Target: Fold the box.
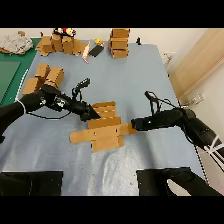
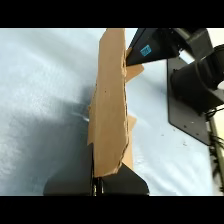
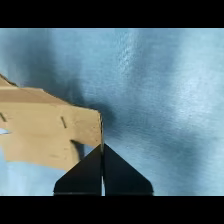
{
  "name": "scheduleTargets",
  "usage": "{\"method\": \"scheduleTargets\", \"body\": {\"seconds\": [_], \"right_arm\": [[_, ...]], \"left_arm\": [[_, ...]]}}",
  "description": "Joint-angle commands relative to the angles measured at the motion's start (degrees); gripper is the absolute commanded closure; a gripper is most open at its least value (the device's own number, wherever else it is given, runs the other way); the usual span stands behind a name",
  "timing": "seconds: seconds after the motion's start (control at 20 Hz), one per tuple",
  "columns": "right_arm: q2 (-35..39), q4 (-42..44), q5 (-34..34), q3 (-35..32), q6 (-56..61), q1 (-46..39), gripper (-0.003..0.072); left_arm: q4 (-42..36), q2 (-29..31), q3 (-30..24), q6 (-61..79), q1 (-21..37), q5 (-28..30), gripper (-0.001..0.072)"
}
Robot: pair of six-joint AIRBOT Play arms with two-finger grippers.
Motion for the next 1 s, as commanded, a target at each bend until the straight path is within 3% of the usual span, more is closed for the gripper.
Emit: {"method": "scheduleTargets", "body": {"seconds": [0.0, 0.05, 0.15, 0.4, 0.45, 0.5, 0.55, 0.65, 0.95], "right_arm": [[2.60, 1.11, 0.28, 1.27, 2.01, -0.72, 0.0681], [3.48, 0.09, 0.42, 1.55, 2.01, -0.72, 0.0668], [3.82, -1.22, -0.35, 2.25, 2.01, -0.72, 0.0229], [3.76, -2.75, -1.97, 2.32, 4.48, -0.72, 0.0230], [3.78, -2.27, -2.03, 2.45, 4.50, -0.72, 0.0302], [3.78, -1.14, -2.14, 2.47, 4.44, -0.72, 0.0495], [3.78, -0.59, -2.34, 2.49, 4.39, -0.70, 0.0626], [3.76, -0.42, -3.13, 2.49, 4.42, -0.70, 0.0679], [3.63, -0.33, -3.87, 2.49, 4.52, -0.70, 0.0681]], "left_arm": [[-2.54, 3.23, -3.48, 9.33, -2.34, 6.10, 0.0700], [-2.45, 4.00, -4.85, 10.91, -2.89, 7.61, 0.0700], [-2.49, 4.31, -6.51, 11.67, -3.32, 8.76, 0.0700], [-3.04, 4.31, -7.32, 14.14, -3.34, 8.74, 0.0700], [-3.72, 4.31, -7.32, 15.19, -3.34, 8.74, 0.0700], [-4.48, 4.31, -7.34, 16.37, -3.34, 8.72, 0.0700], [-5.03, 4.35, -7.34, 17.59, -3.54, 8.72, 0.0700], [-5.73, 4.35, -7.76, 19.12, -4.31, 8.26, 0.0700], [-5.68, 4.35, -10.29, 22.64, -7.48, 8.76, 0.0700]]}}
